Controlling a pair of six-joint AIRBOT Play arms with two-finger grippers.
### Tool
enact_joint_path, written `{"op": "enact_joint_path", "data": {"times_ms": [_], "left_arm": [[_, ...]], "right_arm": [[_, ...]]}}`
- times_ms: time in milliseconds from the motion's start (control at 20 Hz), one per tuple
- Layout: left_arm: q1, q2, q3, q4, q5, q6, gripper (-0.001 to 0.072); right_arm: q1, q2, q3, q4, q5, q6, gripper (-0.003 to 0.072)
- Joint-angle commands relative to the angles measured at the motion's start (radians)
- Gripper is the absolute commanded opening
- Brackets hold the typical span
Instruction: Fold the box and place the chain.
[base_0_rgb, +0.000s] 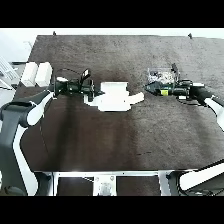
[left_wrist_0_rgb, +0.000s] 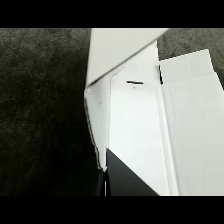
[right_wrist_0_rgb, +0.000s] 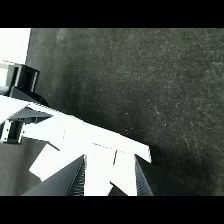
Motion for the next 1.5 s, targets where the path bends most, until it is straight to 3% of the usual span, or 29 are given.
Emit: {"op": "enact_joint_path", "data": {"times_ms": [0,50,100,250,350,500,550,650,700,800,1050,1150,1200,1250,1450], "left_arm": [[0.0,-0.007,0.0,-0.002,0.01,0.011,0.0018],[0.0,-0.007,0.0,-0.002,0.01,0.011,0.0019],[0.0,-0.007,0.0,-0.002,0.008,0.011,0.0019],[0.0,-0.007,0.0,-0.002,0.011,0.01,0.0021],[0.0,-0.007,0.0,-0.002,0.008,0.01,0.0021],[0.0,-0.007,0.0,-0.002,0.006,0.01,0.0021],[0.0,-0.007,0.0,-0.002,0.005,0.01,0.0021],[0.0,-0.007,0.0,-0.002,0.0,0.01,0.0021],[0.0,-0.007,0.0,-0.002,-0.005,0.01,0.0021],[0.0,-0.007,0.0,-0.001,-0.018,0.011,0.0021],[0.0,-0.007,0.0,0.004,-0.034,0.011,0.002],[0.0,-0.007,0.0,0.006,-0.034,0.01,0.0021],[0.0,-0.007,0.0,0.006,-0.033,0.01,0.0022],[0.0,-0.007,0.0,0.006,-0.033,0.01,0.0022],[0.0,-0.007,0.0,0.005,-0.034,0.01,0.0021]], "right_arm": [[0.0,0.001,-0.013,0.033,0.006,-0.042,0.0368],[0.0,0.001,-0.016,0.043,0.008,-0.056,0.0348],[0.0,0.001,-0.016,0.051,0.008,-0.083,0.0278],[0.0,0.012,-0.016,0.074,0.055,-0.139,0.0238],[0.001,0.06,-0.045,0.089,0.112,-0.195,0.0111],[0.011,0.219,-0.216,0.151,0.129,-0.315,0.0068],[0.016,0.279,-0.279,0.159,0.092,-0.377,0.0014],[0.033,0.358,-0.365,0.136,-0.008,-0.505,0.0015],[0.042,0.375,-0.39,0.111,-0.04,-0.562,0.0029],[0.057,0.37,-0.401,0.076,-0.047,-0.631,0.0154],[0.108,0.37,-0.401,0.015,-0.129,-0.701,0.0165],[0.148,0.37,-0.401,-0.015,-0.202,-0.704,0.0341],[0.168,0.37,-0.401,-0.02,-0.231,-0.721,0.0493],[0.188,0.37,-0.401,-0.023,-0.253,-0.754,0.0578],[0.246,0.371,-0.401,-0.073,-0.264,-1.041,0.065]]}}
